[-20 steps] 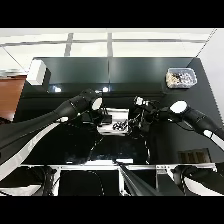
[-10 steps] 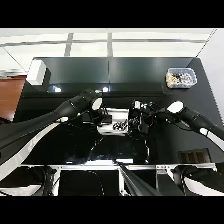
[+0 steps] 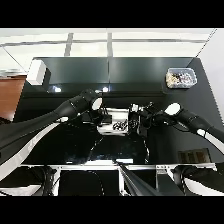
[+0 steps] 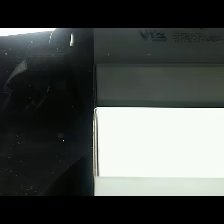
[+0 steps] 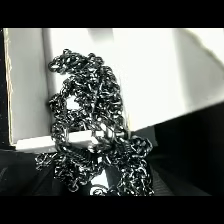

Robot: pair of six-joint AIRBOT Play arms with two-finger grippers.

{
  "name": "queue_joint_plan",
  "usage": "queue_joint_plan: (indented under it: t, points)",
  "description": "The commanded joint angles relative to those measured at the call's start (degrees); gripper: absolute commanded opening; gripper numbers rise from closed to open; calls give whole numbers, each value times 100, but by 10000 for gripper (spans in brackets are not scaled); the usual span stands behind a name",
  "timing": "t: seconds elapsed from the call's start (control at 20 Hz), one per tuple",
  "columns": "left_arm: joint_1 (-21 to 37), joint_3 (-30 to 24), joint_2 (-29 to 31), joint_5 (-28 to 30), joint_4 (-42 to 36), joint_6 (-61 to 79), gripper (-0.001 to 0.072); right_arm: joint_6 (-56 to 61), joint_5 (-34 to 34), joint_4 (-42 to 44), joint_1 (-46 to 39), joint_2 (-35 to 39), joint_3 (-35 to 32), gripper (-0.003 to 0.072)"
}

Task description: Fold the box and place the chain.

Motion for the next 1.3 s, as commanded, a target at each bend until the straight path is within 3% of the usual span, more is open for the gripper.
queue_joint_plan:
  t: [0.0,0.05,0.1,0.2,0.25,0.4,0.75,1.0,1.25]
  points:
    - [4,4,-2,-4,0,0,27,68,-254,-306,109,-37,-11,715]
    - [4,4,-2,-4,0,0,27,140,-321,-387,109,-37,-11,689]
    - [4,4,-2,-4,0,0,27,245,-393,-424,105,-37,-11,536]
    - [4,4,-2,-4,0,0,27,323,-389,-422,103,-37,-11,325]
    - [4,4,-2,-4,0,0,27,348,-345,-424,103,-17,-11,73]
    - [4,4,-2,-4,0,0,27,868,-444,-428,85,173,-9,16]
    - [4,4,-2,-9,-2,0,27,3036,-621,-448,-450,1659,179,15]
    - [4,4,-2,-24,-2,0,27,4404,317,-385,-490,2667,1110,15]
    - [4,4,-2,-24,-2,0,27,5169,1161,-37,-490,2717,2124,15]
